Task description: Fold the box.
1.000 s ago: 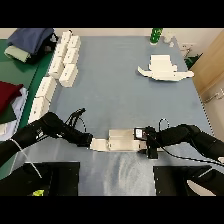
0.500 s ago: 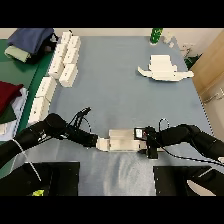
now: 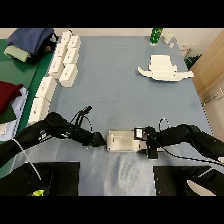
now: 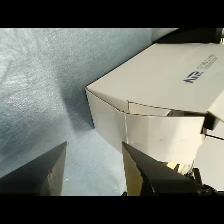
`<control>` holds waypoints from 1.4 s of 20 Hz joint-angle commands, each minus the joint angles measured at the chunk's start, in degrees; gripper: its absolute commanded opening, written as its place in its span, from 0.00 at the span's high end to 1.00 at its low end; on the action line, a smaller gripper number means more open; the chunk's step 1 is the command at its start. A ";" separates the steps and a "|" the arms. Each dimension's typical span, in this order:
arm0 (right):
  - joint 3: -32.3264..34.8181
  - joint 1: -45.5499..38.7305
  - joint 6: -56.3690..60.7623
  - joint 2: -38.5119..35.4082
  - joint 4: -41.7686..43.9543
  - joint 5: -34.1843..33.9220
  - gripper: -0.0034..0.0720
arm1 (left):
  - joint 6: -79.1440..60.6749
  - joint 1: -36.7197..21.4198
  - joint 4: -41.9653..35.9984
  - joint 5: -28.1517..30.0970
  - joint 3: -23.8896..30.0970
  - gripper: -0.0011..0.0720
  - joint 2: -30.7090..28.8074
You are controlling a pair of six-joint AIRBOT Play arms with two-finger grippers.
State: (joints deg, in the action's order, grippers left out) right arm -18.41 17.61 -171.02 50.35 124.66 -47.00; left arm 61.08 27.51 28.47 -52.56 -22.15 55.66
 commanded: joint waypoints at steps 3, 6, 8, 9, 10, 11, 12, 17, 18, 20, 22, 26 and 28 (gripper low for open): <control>0.02 -0.02 0.00 -0.04 0.02 0.00 0.24 | 0.22 -0.02 -0.66 2.58 -0.04 0.26 0.00; 0.02 -0.02 0.00 -0.04 0.02 0.00 0.24 | 0.50 0.02 -3.02 0.90 -1.05 0.27 -0.04; 0.02 -0.02 0.00 -0.04 0.02 0.00 0.24 | 2.10 0.35 -3.21 0.98 -2.71 0.27 -0.04; 0.02 -0.02 0.00 -0.04 0.02 0.00 0.24 | 2.45 1.22 -3.15 1.36 -3.32 0.27 -0.04; 0.02 -0.02 0.00 -0.04 0.02 0.00 0.24 | 2.93 3.02 -3.17 1.90 -3.76 0.27 0.00; 0.02 -0.02 0.00 -0.04 0.02 0.02 0.24 | 3.30 5.40 -3.13 3.26 -4.00 0.27 0.00; 0.02 -0.02 0.00 -0.04 0.02 0.00 0.24 | 4.87 8.48 -2.40 5.99 -4.17 0.27 0.00; 0.02 -0.02 0.00 -0.04 0.02 0.00 0.24 | 29.83 19.93 16.76 16.48 -7.15 0.33 0.07; 0.02 -0.02 0.00 -0.04 0.02 0.00 0.24 | 36.35 21.40 22.32 16.46 -7.89 0.33 0.11; 0.02 -0.02 0.00 -0.04 0.02 0.00 0.24 | 46.80 23.93 30.71 16.13 -9.38 0.33 0.13; 0.02 -0.02 0.00 -0.04 0.02 0.00 0.24 | 55.45 26.64 37.09 15.87 -11.52 0.34 0.22; 0.02 -0.02 0.00 -0.04 0.02 0.00 0.24 | 65.81 30.95 43.65 10.29 -16.50 0.34 4.42; 0.02 -0.02 0.00 -0.04 0.02 0.00 0.24 | 67.98 33.14 43.87 8.92 -19.02 0.34 7.56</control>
